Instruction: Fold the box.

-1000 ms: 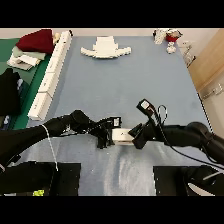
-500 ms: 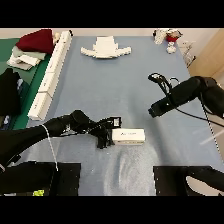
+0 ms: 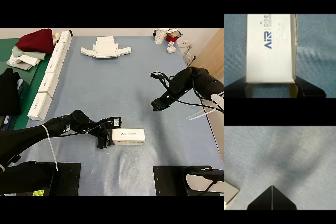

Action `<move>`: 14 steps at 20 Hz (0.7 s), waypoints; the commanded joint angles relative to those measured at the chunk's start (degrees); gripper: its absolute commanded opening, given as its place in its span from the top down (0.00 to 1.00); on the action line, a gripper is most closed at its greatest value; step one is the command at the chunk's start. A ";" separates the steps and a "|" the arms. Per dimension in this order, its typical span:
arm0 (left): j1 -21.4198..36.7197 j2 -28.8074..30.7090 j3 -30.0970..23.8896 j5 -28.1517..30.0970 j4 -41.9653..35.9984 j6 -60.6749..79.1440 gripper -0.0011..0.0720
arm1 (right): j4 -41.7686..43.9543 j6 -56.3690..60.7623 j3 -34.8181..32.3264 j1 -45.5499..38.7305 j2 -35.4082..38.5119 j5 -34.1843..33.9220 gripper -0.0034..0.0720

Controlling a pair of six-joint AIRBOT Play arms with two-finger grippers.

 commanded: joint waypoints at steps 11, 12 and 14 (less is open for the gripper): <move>0.02 0.00 0.11 0.09 -0.61 -0.42 0.34 | -0.22 0.13 0.46 -0.26 -0.76 -0.11 0.95; 0.17 0.20 0.11 0.24 -0.42 -2.21 0.34 | -0.22 0.13 0.46 -0.26 -0.76 -0.11 0.95; 1.42 1.86 0.37 0.42 0.52 -7.98 0.34 | -0.20 0.13 0.46 -0.26 -0.76 -0.11 0.95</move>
